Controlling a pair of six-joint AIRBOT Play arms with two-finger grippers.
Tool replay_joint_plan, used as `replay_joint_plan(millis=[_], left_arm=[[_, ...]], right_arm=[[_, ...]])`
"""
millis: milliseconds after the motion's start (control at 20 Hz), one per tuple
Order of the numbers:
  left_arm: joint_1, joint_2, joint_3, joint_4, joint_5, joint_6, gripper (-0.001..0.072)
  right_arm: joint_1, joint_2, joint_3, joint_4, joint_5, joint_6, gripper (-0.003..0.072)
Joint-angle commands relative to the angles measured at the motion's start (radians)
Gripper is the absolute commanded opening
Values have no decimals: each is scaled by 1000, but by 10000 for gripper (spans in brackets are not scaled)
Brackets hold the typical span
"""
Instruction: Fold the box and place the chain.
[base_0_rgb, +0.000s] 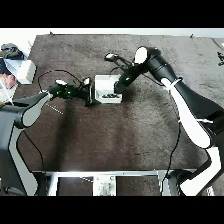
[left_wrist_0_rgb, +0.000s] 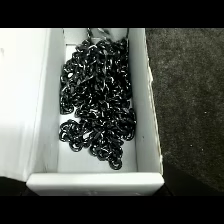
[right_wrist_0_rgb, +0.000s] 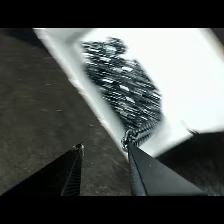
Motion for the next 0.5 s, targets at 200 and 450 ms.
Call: replay_joint_plan(millis=[200,450], left_arm=[[0,1,0,0,0,0,474],[0,1,0,0,0,0,474]], right_arm=[[114,0,6,-251,-73,-3,330],[126,18,-7,-270,-100,-3,330]])
